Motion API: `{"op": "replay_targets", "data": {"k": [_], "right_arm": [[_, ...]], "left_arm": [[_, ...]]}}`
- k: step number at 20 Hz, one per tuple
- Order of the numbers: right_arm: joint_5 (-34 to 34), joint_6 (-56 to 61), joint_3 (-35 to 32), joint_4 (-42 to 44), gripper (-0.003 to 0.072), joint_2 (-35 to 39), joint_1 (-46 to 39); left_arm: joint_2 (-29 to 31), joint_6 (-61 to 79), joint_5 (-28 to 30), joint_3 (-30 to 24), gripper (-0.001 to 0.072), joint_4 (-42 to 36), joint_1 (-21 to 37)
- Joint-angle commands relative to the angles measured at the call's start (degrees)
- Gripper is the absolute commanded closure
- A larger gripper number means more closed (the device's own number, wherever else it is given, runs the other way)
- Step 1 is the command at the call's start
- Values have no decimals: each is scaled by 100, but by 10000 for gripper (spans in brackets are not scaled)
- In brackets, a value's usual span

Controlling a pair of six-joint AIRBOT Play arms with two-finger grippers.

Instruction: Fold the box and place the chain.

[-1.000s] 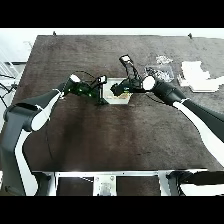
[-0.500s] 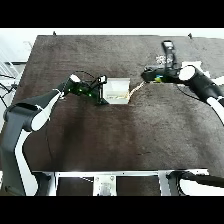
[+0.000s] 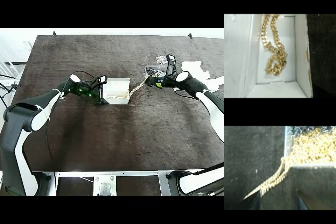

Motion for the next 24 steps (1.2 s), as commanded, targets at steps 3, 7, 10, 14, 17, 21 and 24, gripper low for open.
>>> {"op": "replay_targets", "data": {"k": [3,7,10,14,17,21,24], "right_arm": [[-28,-17,667,188,190,-752,164],[-131,-2,763,184,293,-973,114],[-514,-2,780,188,482,-975,142],[-570,-4,835,203,672,-935,210],[-114,-24,833,192,673,-595,221],[566,-201,833,179,674,372,258],[984,-326,833,127,673,1261,378]], "left_arm": [[2,0,2,0,309,2,2],[2,0,0,0,309,0,2],[2,0,2,0,309,0,2],[2,0,2,0,308,2,2],[2,0,0,0,309,0,2],[2,0,0,0,308,0,2],[2,0,0,0,309,2,2]]}}
